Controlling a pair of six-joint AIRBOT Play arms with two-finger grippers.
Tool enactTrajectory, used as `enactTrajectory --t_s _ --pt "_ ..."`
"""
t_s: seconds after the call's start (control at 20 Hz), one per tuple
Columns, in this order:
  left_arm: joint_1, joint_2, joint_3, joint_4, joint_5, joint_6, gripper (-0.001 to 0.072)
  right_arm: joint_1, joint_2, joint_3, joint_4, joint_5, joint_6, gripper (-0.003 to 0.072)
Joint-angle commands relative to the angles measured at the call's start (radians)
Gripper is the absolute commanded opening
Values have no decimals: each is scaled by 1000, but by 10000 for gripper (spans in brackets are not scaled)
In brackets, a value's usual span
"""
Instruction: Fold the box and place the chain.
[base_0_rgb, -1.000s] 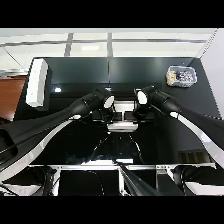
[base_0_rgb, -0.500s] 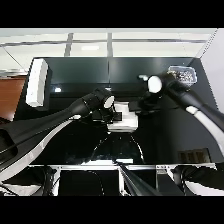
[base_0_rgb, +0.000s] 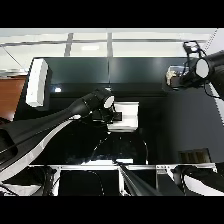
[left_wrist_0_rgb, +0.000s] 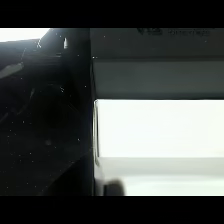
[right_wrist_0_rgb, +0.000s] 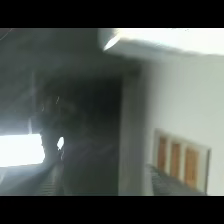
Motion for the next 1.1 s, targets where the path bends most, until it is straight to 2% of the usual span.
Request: enactTrajectory --t_s 0.0,0.15,0.45,0.55,0.75,0.8,1.05 --pt "1 0 1 1 4 0 24 -150 -88 -16 13 -115 26 715" --pt "2 0 1 1 4 0 24 -238 -241 98 36 -107 147 713" --pt "3 0 1 1 4 0 24 -355 -609 574 171 66 215 712" --pt "3 0 1 1 3 0 24 -366 -705 684 195 101 214 711" --pt "3 0 1 1 3 0 24 -367 -822 816 217 92 214 703" --pt "3 0 1 0 3 0 24 -367 -829 819 217 79 213 610" --pt "3 0 1 0 3 0 24 -367 -826 834 208 111 145 603"
